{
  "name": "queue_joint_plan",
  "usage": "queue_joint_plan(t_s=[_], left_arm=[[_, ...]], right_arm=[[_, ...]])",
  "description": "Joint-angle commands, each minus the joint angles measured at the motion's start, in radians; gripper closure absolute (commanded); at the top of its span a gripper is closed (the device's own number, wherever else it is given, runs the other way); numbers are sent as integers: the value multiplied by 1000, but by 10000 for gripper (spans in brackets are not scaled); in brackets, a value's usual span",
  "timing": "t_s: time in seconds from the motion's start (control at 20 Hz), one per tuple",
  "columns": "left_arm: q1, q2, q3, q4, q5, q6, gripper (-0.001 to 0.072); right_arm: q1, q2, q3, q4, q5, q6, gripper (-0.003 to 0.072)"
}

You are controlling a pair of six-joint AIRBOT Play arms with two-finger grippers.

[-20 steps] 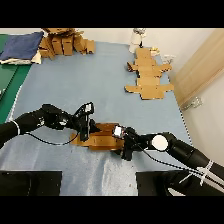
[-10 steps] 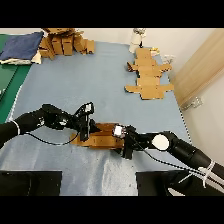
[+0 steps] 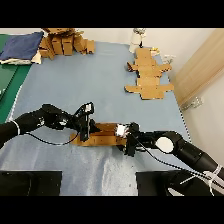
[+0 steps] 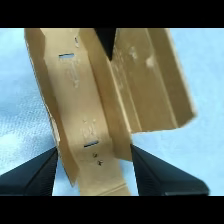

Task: Fold the box.

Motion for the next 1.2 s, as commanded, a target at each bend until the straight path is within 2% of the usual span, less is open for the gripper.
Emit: queue_joint_plan(t_s=[0.0, 0.25, 0.4, 0.55, 0.65, 0.9, 1.15], left_arm=[[0, 0, 0, 0, 0, 0, 697], [0, 0, 0, 0, 0, 0, 697], [0, 0, 0, 0, 0, 0, 697], [0, 0, 0, 0, 0, 0, 697], [0, 0, 0, 0, 0, 0, 697], [0, 0, 0, 0, 0, 0, 697], [0, 0, 0, 0, 0, 0, 697]], right_arm=[[0, 4, 1, -26, -44, 10, -34], [-9, -22, 1, -65, -104, 8, -34], [-42, -63, 1, 44, -100, -95, -34], [-96, -84, 1, 261, -43, -309, -34], [-130, -86, 1, 345, -7, -420, -34], [-199, -131, 19, 407, 98, -522, -34], [-200, -293, 95, 413, 156, -598, -34]])
